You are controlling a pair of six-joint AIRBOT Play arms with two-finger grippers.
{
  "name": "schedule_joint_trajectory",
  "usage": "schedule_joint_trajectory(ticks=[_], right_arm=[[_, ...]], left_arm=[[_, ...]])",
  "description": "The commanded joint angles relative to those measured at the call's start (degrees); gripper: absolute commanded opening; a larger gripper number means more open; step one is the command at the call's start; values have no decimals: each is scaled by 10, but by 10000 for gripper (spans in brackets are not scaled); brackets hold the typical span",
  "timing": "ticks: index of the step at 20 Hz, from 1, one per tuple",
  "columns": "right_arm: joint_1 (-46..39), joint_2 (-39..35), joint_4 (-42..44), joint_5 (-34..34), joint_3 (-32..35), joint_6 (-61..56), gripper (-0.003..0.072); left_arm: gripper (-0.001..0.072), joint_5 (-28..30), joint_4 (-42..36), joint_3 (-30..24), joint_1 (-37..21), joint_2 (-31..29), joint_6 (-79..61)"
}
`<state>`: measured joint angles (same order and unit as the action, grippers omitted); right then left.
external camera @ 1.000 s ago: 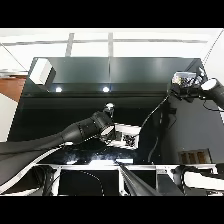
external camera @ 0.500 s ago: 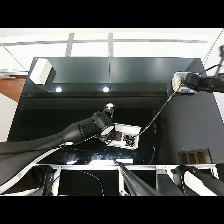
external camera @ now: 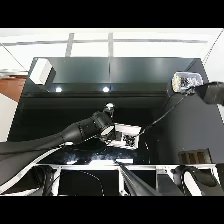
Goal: Fold the box and place the chain.
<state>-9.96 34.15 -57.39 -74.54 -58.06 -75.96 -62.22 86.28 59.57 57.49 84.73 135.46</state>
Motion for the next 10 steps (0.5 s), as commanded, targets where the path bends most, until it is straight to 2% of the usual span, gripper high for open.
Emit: schedule_joint_trajectory(ticks=[1,6,10], right_arm=[[28,-53,64,-71,11,5,31],[90,-56,79,-123,16,-2,32],[132,-56,94,-137,29,-3,31]], left_arm=[[33,0,0,0,0,0,0],[33,0,0,0,0,0,0],[33,0,0,0,0,0,0]])
